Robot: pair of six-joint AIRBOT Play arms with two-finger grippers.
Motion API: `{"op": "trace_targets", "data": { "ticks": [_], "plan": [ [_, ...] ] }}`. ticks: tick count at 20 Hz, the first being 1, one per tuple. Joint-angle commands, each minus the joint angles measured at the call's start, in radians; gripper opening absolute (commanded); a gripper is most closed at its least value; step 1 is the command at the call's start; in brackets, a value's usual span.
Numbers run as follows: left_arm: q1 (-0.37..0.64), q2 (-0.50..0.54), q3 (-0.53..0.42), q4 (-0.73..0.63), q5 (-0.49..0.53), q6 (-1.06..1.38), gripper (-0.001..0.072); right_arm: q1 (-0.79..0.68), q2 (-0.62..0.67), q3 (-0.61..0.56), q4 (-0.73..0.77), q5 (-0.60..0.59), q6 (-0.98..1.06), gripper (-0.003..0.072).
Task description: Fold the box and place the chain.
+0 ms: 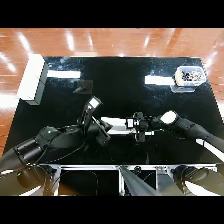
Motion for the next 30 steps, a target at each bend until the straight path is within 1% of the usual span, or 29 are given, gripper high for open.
{"op": "trace_targets", "data": {
  "ticks": [1,2,4,9,13,15,17,20,22,23,26,28,30],
  "plan": [
    [0.004,0.019,0.001,0.011,0.218,0.043,0.0018,0.000,-0.003,0.017,0.005,0.013,-0.011,0.0535],
    [0.005,0.019,0.001,0.011,0.209,0.043,0.0017,0.000,-0.007,0.026,0.005,0.019,-0.010,0.0535],
    [0.005,0.019,0.001,0.010,0.142,0.042,0.0017,0.000,-0.023,0.037,0.021,0.037,-0.011,0.0535],
    [0.004,-0.003,0.000,0.002,-0.194,0.042,0.0018,0.014,-0.047,0.037,0.022,0.034,-0.008,0.0535],
    [-0.006,-0.108,0.001,-0.006,-0.359,0.038,0.0017,0.014,-0.047,0.037,0.019,0.034,-0.008,0.0535],
    [-0.027,-0.165,0.001,-0.008,-0.448,0.036,0.0018,0.014,-0.047,0.037,0.018,0.034,-0.008,0.0535],
    [-0.042,-0.218,0.001,-0.008,-0.507,-0.008,0.0018,0.014,-0.048,0.037,0.018,0.034,-0.008,0.0535],
    [-0.045,-0.274,0.001,-0.008,-0.556,-0.039,0.0017,0.014,-0.048,0.037,0.017,0.034,-0.008,0.0535],
    [-0.045,-0.291,0.001,-0.008,-0.543,-0.040,0.0017,0.014,-0.047,0.037,0.016,0.034,-0.008,0.0535],
    [-0.045,-0.297,0.001,-0.008,-0.520,-0.041,0.0017,0.014,-0.047,0.037,0.016,0.034,-0.008,0.0535],
    [-0.045,-0.299,0.001,-0.008,-0.454,-0.040,0.0017,0.015,-0.048,0.037,0.016,0.034,-0.007,0.0535],
    [-0.045,-0.288,0.001,-0.005,-0.464,-0.040,0.0017,0.014,-0.048,0.037,0.016,0.034,-0.007,0.0535],
    [-0.042,-0.254,0.001,0.004,-0.482,-0.032,0.0017,0.014,-0.047,0.037,0.016,0.034,-0.007,0.0536]
  ]
}}
